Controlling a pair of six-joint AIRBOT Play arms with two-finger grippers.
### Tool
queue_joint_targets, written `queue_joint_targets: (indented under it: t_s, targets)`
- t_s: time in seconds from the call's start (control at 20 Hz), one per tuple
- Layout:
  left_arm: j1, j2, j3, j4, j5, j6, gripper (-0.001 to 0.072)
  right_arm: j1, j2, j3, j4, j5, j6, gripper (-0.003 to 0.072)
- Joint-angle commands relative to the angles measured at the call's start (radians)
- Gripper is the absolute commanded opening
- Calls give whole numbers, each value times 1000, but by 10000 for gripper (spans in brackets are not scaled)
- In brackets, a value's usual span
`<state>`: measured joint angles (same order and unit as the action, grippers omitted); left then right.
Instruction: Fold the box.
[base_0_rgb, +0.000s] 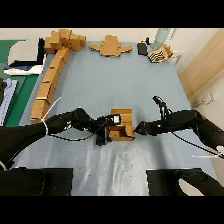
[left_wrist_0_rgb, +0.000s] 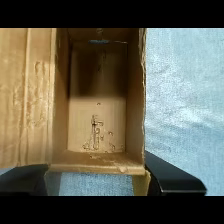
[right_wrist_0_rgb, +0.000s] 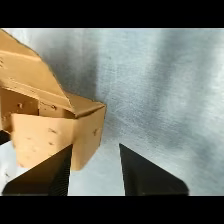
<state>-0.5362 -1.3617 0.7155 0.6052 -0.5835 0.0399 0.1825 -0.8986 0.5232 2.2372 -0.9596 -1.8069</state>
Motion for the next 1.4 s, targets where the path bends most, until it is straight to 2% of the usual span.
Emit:
queue_joint_targets:
  t_s: [0.0, 0.25, 0.35, 0.55, 0.7, 1.0, 1.25, 1.35]
  targets:
    - [0, 0, 0, 0, 0, 0, 322, 0, -3, 14, 60, 0, -1, 462]
    - [0, 0, 0, 0, 0, 0, 322, 105, -72, 19, 45, 18, 66, 461]
    - [0, 1, 0, 0, 0, 0, 322, 188, -120, 45, -82, 38, 172, 460]
    - [0, 0, 0, 0, 0, 0, 322, 363, -159, 167, -468, 37, 528, 459]
    - [0, 0, 0, 0, 0, 0, 322, 453, -218, 256, -620, -4, 732, 459]
    - [0, 0, 0, 0, 0, 0, 322, 610, -398, 378, -661, -51, 959, 460]
    - [0, 0, 0, 0, 0, 0, 322, 638, -495, 409, -766, -183, 1101, 458]
    - [0, 0, 0, 0, 0, 0, 323, 638, -492, 414, -807, -214, 1111, 321]
